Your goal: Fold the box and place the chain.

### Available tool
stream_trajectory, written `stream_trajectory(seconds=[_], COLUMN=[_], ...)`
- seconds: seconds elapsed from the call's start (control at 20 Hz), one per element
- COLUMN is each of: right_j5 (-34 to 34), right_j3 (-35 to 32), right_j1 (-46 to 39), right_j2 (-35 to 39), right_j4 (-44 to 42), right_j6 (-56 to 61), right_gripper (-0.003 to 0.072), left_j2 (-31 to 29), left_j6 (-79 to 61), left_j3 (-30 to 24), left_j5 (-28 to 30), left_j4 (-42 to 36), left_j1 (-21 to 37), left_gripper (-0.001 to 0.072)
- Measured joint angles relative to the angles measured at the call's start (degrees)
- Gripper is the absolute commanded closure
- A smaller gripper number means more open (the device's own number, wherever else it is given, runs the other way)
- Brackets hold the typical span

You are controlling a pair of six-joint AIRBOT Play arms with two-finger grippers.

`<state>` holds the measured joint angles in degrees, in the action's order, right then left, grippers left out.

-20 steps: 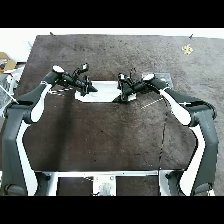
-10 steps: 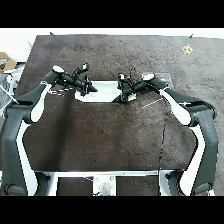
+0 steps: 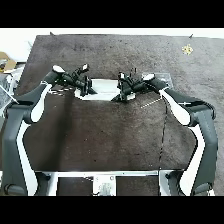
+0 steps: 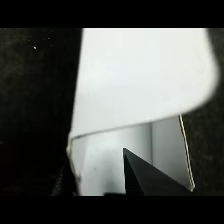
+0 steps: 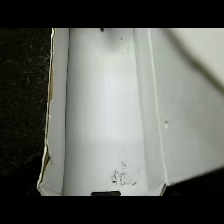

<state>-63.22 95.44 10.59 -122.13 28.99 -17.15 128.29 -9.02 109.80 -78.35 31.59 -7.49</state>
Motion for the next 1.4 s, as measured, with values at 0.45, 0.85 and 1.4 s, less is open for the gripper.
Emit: stream_trajectory(seconds=[0.45,0.85,1.4], right_j5=[-1.0,-1.2,-1.3], right_j3=[0.0,0.0,0.0], right_j1=[0.0,0.0,0.0], right_j2=[0.0,0.0,0.0], right_j4=[0.3,0.3,0.3], right_j6=[-0.1,-0.2,-0.2], right_gripper=[0.0242,0.0242,0.0242], left_j2=[-6.3,-9.0,-9.1], left_j6=[5.8,13.0,17.1], left_j3=[0.2,0.0,0.0], left_j5=[-6.7,-16.0,-5.9], left_j4=[-0.8,-6.6,-5.0], left_j1=[4.5,4.7,1.0], left_gripper=[0.0361,0.0696,0.0696])
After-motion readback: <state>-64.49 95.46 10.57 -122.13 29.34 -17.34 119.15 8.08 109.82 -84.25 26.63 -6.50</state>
